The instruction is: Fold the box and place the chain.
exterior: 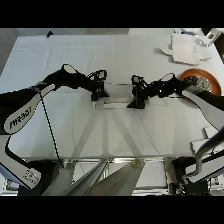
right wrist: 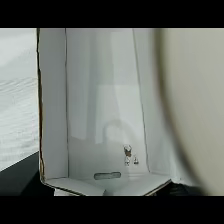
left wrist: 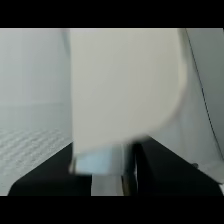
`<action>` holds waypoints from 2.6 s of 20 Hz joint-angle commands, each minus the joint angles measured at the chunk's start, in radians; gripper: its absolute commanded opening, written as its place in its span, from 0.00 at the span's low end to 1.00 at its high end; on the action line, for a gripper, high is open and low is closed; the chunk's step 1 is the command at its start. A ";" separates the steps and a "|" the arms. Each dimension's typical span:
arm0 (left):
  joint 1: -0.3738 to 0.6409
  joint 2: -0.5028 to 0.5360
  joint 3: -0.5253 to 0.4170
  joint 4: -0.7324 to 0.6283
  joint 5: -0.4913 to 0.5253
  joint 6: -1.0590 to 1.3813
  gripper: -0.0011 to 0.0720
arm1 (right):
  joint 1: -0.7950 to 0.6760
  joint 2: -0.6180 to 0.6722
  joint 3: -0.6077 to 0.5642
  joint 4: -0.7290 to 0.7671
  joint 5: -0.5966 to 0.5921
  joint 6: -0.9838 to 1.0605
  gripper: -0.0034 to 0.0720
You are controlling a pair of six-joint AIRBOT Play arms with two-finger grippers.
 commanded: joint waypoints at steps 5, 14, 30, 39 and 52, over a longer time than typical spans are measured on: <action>0.016 0.078 0.001 -0.001 0.023 -0.003 0.40 | 0.000 0.001 0.001 0.000 0.004 0.000 0.80; 0.024 0.078 0.001 0.134 0.010 -0.007 0.40 | 0.000 0.001 0.001 0.000 0.004 0.000 0.80; 0.106 0.155 0.000 0.288 0.051 -0.003 0.39 | 0.000 0.001 0.001 0.000 0.004 0.000 0.80; 0.048 0.440 -0.154 0.372 0.048 -0.079 0.39 | 0.000 0.001 0.001 0.000 0.004 0.000 0.80; -0.085 0.301 -0.244 -0.261 0.317 -0.135 0.03 | 0.000 0.001 0.001 0.000 0.004 0.000 0.80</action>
